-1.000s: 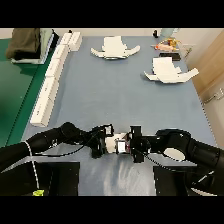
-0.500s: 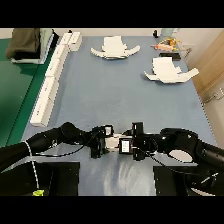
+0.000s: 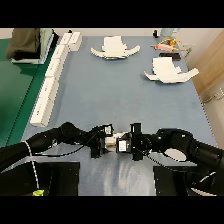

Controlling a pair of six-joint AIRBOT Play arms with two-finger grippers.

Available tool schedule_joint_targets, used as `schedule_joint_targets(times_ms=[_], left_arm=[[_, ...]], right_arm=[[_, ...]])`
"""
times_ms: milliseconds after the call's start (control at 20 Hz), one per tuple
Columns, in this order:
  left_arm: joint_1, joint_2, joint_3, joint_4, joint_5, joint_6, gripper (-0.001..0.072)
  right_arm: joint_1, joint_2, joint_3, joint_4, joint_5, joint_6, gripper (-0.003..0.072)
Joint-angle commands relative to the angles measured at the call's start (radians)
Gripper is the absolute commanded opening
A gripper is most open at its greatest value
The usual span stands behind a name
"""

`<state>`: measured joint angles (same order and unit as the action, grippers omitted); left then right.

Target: Fold the box.

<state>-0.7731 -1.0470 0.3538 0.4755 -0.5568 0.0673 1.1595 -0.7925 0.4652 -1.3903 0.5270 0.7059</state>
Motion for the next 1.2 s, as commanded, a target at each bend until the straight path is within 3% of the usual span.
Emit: schedule_joint_targets(times_ms=[0,150,250,750,800,850,900,950,1050,1150], left_arm=[[0.000,0.000,0.000,0.002,0.000,0.003,0.0514],[0.000,0.000,0.000,0.002,0.000,0.003,0.0514],[0.000,0.000,0.000,0.002,0.000,0.003,0.0514],[0.000,0.000,0.000,0.002,0.000,0.003,0.0514],[0.000,0.000,0.000,0.002,0.000,0.003,0.0514],[0.000,0.000,0.000,0.002,0.000,0.003,0.0514],[0.000,0.000,0.000,0.002,0.000,0.003,0.0514],[0.000,0.000,0.000,0.002,0.000,0.003,0.0514],[0.000,0.000,0.000,0.002,0.000,0.003,0.0514],[0.000,0.000,0.000,0.002,0.000,0.003,0.0514]], right_arm=[[0.002,-0.016,0.001,0.042,0.001,0.000,0.0170],[0.002,-0.016,0.001,0.074,0.044,0.000,0.0178],[0.002,-0.011,0.002,0.098,0.059,0.000,0.0301],[0.001,0.083,0.003,0.100,0.063,0.001,0.0302],[0.001,0.084,0.003,0.102,0.055,0.016,0.0294],[0.001,0.083,0.003,0.108,0.037,0.068,0.0197],[-0.002,0.083,0.003,0.115,0.013,0.145,0.0047],[-0.005,0.081,0.002,0.118,-0.022,0.242,0.0004],[-0.009,0.081,-0.024,0.204,-0.126,0.351,0.0004],[-0.006,0.081,-0.099,0.400,-0.274,0.368,0.0003]])
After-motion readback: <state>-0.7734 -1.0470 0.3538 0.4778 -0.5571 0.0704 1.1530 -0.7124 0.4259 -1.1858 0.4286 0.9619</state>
